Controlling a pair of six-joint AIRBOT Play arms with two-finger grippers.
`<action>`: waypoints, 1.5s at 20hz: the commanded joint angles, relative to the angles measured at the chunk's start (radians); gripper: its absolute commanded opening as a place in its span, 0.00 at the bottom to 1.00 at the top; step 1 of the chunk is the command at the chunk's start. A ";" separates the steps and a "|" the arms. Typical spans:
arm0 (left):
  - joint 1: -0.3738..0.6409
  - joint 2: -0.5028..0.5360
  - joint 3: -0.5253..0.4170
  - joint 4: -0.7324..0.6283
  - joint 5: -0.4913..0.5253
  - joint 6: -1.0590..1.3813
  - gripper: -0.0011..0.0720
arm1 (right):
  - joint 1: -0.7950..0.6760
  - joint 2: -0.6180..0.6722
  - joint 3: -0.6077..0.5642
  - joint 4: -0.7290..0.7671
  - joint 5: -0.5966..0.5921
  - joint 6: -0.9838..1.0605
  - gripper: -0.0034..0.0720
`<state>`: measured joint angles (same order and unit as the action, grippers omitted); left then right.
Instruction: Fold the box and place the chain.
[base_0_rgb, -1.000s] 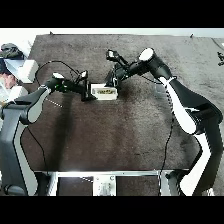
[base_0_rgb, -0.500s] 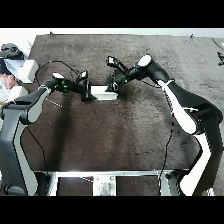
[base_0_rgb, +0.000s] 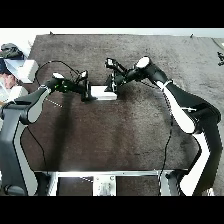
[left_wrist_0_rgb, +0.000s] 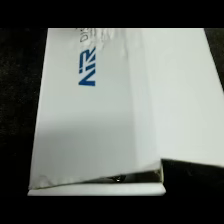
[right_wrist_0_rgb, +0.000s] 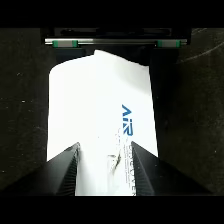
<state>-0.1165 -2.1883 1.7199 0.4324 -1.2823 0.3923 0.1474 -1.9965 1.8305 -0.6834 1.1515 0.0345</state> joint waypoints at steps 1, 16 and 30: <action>0.000 0.000 0.000 0.000 0.000 0.000 0.32 | 0.011 -0.003 -0.001 -0.005 -0.012 -0.017 0.54; 0.000 0.000 0.000 0.000 0.000 0.000 0.32 | 0.003 0.016 -0.045 -0.019 -0.009 0.077 0.54; 0.000 0.000 0.000 0.000 0.000 0.000 0.32 | 0.018 0.053 -0.079 0.000 -0.158 -0.070 0.54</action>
